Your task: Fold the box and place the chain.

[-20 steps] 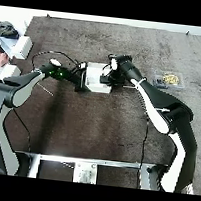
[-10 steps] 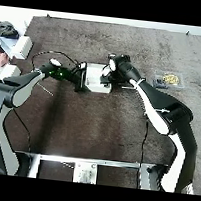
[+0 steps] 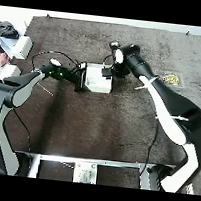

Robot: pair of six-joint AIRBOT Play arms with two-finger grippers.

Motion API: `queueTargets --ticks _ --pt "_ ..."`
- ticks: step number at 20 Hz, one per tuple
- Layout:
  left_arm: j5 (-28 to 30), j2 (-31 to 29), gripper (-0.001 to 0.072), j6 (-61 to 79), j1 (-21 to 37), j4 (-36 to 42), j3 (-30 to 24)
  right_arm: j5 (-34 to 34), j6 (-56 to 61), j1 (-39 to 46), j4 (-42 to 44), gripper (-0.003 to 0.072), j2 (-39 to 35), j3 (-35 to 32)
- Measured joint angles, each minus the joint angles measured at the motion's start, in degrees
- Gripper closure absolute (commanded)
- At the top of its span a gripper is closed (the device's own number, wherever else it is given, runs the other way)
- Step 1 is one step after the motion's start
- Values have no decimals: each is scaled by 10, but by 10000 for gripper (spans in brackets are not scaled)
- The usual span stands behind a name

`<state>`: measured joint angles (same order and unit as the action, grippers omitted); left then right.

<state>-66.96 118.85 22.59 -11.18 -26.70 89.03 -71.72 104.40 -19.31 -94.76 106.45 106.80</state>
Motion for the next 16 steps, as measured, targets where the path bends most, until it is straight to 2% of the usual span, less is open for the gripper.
queueTargets --ticks 4,8,11,12,13,15,16 --pt "0 0 586 -1 0 0 0 89 -50 2 -2 199 -116 -95" --pt "0 0 586 -1 0 0 0 214 -77 24 -5 200 -234 -246" --pt "0 0 586 -1 0 0 0 296 -73 71 -4 201 -294 -355" --pt "0 0 586 -1 0 0 0 314 -71 94 1 227 -305 -382" --pt "0 0 586 -1 0 0 0 325 -69 117 7 350 -312 -401" --pt "0 0 586 -1 0 0 0 347 -67 172 21 367 -323 -424" --pt "0 0 586 -1 0 0 0 351 -67 198 26 429 -324 -430"
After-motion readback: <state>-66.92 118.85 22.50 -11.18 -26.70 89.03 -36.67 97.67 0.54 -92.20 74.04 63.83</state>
